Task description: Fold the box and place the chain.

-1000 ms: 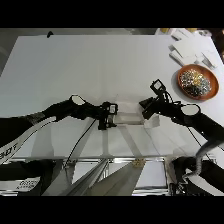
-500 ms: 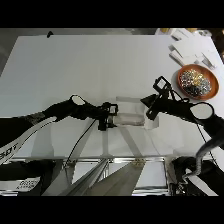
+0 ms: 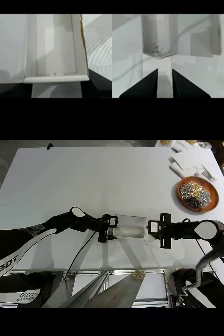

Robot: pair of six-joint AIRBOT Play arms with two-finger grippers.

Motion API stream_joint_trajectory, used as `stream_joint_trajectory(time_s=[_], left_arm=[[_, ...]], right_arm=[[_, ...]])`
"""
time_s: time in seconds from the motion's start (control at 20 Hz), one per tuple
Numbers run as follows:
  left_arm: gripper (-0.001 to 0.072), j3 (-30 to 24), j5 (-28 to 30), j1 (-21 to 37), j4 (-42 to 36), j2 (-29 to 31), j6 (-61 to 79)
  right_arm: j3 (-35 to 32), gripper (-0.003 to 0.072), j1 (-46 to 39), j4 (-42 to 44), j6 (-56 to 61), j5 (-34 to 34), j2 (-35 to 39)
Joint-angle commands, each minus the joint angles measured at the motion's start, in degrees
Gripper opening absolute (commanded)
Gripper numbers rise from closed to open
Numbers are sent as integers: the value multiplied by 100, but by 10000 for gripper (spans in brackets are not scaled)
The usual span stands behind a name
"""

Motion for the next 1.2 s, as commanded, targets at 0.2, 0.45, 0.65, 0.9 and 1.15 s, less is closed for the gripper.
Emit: stream_joint_trajectory(time_s=[0.2, 0.45, 0.65, 0.9, 1.15], left_arm=[[252, 0, 2, 0, 0, -2, -4], [252, 0, 4, 0, 0, -2, -2], [252, 0, 2, 0, 0, -2, -2], [252, 0, 2, 0, 0, -2, -4], [252, 0, 2, 0, 0, -2, -2]], right_arm=[[-57, 171, 4, 254, -455, -396, -984], [-57, 169, 4, 837, -468, -656, -1464], [-57, 154, 4, 1180, -592, -776, -1722], [-74, 153, 4, 2081, -1036, -737, -1759], [-260, 162, 4, 2223, -1104, -756, -1781]])
